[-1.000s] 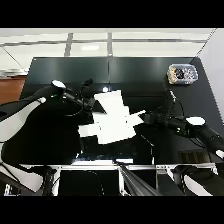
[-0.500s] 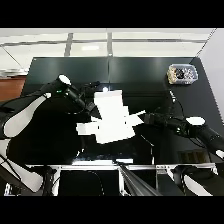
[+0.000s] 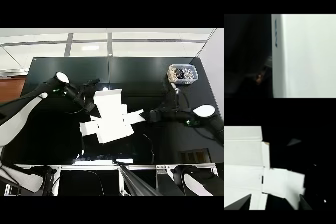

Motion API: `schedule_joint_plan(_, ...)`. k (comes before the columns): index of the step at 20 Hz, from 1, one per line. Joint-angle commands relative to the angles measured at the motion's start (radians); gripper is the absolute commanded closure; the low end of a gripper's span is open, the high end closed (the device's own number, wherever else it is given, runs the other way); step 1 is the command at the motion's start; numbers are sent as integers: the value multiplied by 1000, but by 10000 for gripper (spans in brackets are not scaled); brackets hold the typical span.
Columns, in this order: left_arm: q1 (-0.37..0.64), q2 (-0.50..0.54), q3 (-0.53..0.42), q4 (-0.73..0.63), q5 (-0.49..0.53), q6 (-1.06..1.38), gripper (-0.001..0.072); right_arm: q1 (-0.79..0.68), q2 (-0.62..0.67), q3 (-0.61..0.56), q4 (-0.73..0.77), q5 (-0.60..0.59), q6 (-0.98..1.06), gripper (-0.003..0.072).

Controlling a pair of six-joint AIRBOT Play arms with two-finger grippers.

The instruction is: Fold the box and place the chain.

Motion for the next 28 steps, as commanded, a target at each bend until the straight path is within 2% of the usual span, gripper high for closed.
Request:
schedule_joint_plan(1, -39, 180, -163, -27, 157, 143, 685, -92, 1, 161, -323, 236, 54, -18)
schedule_joint_plan(3, -65, 312, -318, -180, 320, 392, 682, -113, 1, 193, -395, 232, 54, -18)
schedule_joint_plan(5, -96, 373, -406, -240, 418, 732, 680, -113, 1, 193, -457, 205, 54, -18)
schedule_joint_plan(6, -109, 369, -410, -216, 422, 861, 680, -113, 1, 193, -456, 178, 54, -18)
schedule_joint_plan(10, -158, 327, -410, -159, 590, 885, 681, -106, 1, 193, -402, 154, 31, -18)
schedule_joint_plan(12, -180, 310, -409, -151, 657, 886, 681, -84, 1, 193, -404, 172, -132, -18)
schedule_joint_plan(14, -204, 300, -409, -80, 707, 887, 681, -54, 1, 193, -404, 165, -280, -18)
schedule_joint_plan(16, -216, 291, -407, -1, 734, 886, 681, -26, 2, 195, -404, 170, -359, -18)
schedule_joint_plan(23, -216, 263, -402, 12, 736, 886, 681, 153, 0, 161, -404, 164, -402, -18)
schedule_joint_plan(28, -216, 262, -402, 14, 735, 886, 681, 251, -6, 45, -404, 44, -517, -18)
